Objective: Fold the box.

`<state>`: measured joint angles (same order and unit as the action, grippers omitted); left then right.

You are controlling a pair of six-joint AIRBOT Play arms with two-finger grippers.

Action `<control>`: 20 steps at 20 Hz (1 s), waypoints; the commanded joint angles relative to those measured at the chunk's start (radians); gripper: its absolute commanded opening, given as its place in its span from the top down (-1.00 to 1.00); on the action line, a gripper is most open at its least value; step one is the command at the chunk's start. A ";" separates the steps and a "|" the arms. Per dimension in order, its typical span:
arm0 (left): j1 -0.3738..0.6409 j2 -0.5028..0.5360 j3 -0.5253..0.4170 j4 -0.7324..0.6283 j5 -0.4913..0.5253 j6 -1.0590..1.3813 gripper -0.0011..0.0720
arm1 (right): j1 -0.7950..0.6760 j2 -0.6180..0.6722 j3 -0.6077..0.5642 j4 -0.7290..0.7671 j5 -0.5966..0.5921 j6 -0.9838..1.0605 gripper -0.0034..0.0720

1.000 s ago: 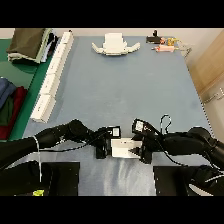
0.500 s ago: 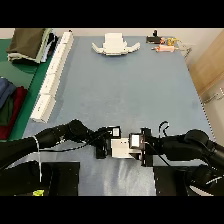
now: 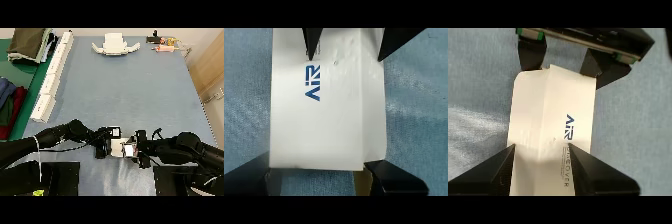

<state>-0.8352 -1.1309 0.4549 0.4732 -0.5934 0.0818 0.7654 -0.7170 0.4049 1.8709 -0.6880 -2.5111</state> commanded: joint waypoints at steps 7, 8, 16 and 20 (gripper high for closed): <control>0.000 0.000 0.000 -0.002 0.000 -0.001 -0.32 | 0.003 -0.005 0.050 -0.046 0.027 0.001 -0.48; 0.000 0.000 0.000 -0.002 0.000 -0.001 -0.32 | 0.004 -0.005 0.057 -0.046 0.021 0.002 -0.48; 0.000 0.000 0.000 -0.002 0.000 -0.001 -0.32 | 0.003 -0.005 0.093 -0.100 -0.001 0.010 -0.48; 0.000 0.000 0.000 -0.002 0.000 -0.001 -0.32 | 0.003 -0.005 0.107 -0.108 -0.002 0.024 -0.48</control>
